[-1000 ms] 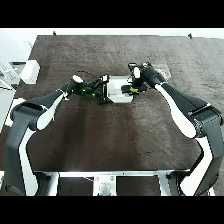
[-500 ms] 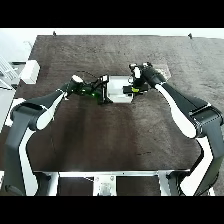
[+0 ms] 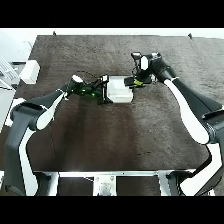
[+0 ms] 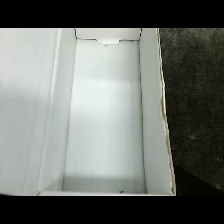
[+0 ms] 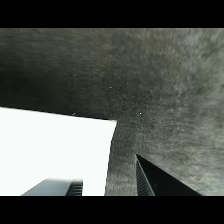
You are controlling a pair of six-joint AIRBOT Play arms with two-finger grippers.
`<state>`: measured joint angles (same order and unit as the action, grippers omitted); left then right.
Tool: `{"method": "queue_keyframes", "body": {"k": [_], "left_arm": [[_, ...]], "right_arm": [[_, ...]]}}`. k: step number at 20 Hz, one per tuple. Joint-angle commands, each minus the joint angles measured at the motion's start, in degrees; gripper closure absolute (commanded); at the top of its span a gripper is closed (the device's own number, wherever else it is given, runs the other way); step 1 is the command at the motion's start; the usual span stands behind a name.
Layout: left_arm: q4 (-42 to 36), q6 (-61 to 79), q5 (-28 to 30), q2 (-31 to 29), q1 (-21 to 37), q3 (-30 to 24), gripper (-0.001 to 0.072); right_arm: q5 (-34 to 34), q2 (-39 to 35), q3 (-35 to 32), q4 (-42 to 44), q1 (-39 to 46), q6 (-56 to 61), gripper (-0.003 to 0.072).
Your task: Fold the box and place the chain.
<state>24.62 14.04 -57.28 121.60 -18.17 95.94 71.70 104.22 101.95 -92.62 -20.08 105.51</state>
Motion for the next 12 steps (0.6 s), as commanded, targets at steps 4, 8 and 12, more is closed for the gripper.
{"method": "queue_keyframes", "body": {"k": [4,8,12], "left_arm": [[-0.02,-0.07,0.04,-0.02,0.00,0.02,0.0361],[-0.02,-0.07,0.04,-0.02,0.00,0.02,0.0361],[-0.02,-0.07,0.04,-0.02,0.00,0.02,0.0361]], "right_arm": [[-3.76,-4.90,1.27,-1.03,5.11,-7.23,0.0294],[-14.69,-2.60,1.27,0.33,13.46,-8.28,0.0294],[-20.24,2.19,1.36,13.46,19.87,-17.33,0.0294]]}}
